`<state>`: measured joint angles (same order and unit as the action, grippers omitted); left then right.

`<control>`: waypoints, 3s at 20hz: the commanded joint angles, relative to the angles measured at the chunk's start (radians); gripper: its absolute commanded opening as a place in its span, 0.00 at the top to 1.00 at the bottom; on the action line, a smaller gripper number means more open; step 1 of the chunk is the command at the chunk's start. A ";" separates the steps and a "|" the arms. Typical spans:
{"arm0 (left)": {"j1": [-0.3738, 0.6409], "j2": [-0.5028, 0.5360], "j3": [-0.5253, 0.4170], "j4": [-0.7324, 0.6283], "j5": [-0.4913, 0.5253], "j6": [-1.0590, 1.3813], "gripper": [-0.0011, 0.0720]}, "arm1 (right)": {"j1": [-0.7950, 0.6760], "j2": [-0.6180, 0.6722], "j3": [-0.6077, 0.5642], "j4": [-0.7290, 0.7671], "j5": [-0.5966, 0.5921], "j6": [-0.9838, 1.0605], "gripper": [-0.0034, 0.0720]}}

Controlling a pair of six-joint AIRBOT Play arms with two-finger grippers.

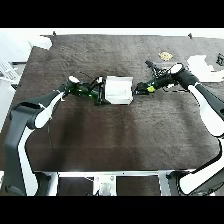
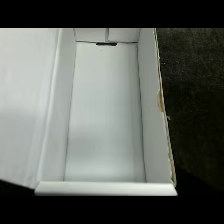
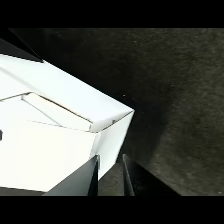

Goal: Fold the box and place the chain.

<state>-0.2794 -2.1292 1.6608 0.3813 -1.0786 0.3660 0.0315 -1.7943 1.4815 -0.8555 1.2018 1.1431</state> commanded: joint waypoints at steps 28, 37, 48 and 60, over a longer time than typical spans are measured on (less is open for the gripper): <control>0.000 0.000 0.000 0.000 0.000 0.000 0.51 | 0.090 0.000 0.101 -0.100 0.056 0.114 0.45; 0.000 0.000 0.000 0.000 -0.003 0.000 0.51 | 0.112 -0.002 0.101 -0.150 0.055 0.142 0.45; 0.000 0.000 0.000 0.000 -0.003 0.000 0.51 | 0.200 -0.002 0.124 -0.367 -0.004 0.351 0.45; 0.000 0.000 0.000 0.000 -0.003 0.000 0.51 | 0.268 -0.017 0.132 -0.537 -0.034 0.599 0.45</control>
<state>-0.2790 -2.1296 1.6608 0.3798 -1.0805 0.3653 0.2859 -1.8038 1.6081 -1.3533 1.1721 1.6760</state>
